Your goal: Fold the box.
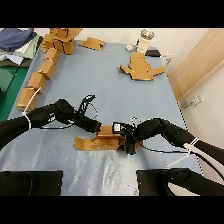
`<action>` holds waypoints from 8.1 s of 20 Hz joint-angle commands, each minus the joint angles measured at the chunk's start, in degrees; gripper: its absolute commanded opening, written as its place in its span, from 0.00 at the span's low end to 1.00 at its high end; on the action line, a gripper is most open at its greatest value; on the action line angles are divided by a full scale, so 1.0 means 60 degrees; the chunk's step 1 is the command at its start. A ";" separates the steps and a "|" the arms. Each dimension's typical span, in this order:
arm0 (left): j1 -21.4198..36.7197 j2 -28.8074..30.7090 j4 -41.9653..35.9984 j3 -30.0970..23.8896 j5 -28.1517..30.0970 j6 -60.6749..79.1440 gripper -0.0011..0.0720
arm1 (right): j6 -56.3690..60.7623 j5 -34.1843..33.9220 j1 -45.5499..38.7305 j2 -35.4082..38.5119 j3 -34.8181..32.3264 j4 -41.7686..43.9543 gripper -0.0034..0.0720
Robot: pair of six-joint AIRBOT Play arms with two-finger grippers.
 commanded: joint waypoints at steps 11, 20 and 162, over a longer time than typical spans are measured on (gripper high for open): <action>0.3100 0.3085 -0.2084 -0.1180 -0.3326 0.6634 0.03 | 0.0004 0.0022 0.0004 0.0007 -0.0004 -0.0004 0.71; -0.0044 0.5056 0.2324 -0.2120 -0.1523 0.7053 0.96 | 0.0004 0.0022 -0.0004 0.0007 -0.0004 -0.0073 0.71; -0.3880 0.1432 0.7632 0.0685 -0.1071 -1.1202 0.68 | 0.0004 0.0022 -0.0004 0.0007 -0.0004 -0.0109 0.71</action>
